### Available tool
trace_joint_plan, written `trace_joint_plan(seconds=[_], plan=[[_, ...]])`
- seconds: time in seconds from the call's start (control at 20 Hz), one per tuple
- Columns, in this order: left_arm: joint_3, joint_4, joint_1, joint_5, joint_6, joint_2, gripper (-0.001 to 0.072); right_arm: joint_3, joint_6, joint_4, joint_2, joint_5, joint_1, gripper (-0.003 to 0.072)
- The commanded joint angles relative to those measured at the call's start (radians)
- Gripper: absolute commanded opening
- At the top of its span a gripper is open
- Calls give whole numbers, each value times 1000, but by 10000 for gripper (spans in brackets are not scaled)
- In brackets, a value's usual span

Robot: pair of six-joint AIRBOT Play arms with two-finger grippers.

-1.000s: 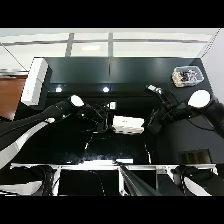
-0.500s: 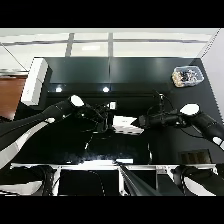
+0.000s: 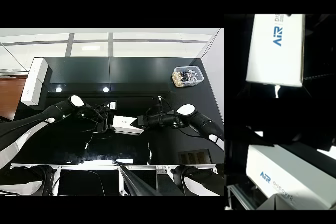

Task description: Fold the box and place the chain.

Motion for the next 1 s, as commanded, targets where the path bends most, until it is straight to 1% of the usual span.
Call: trace_joint_plan(seconds=[0.0,0.1,0.2,0.3,0.4,0.45,0.5,0.55,0.65,0.75,0.85,0.95], plan=[[1,0,0,-1,-1,-1,396,0,-2,-24,-3,-9,0,8],[1,0,0,-1,-1,-1,396,8,-2,-21,0,24,-7,8],[1,0,0,0,-1,-1,396,46,-10,-21,19,127,-31,12],[1,0,2,-1,-1,-1,396,106,-9,-28,74,232,-80,12],[1,0,3,-4,-4,3,396,166,-6,-52,158,297,-160,12],[1,7,3,-5,-13,14,437,192,2,-82,205,318,-211,12],[1,24,3,-4,-13,28,625,207,11,-113,249,332,-260,12],[1,39,5,-3,-25,45,713,213,23,-145,293,340,-317,12],[1,107,8,-9,-67,88,714,212,37,-213,357,376,-420,12],[1,171,8,-35,-142,136,714,212,40,-250,384,415,-497,12],[2,191,7,-69,-177,175,714,210,40,-249,385,412,-527,12],[15,172,-8,-72,-225,198,714,202,40,-249,385,389,-527,12]])
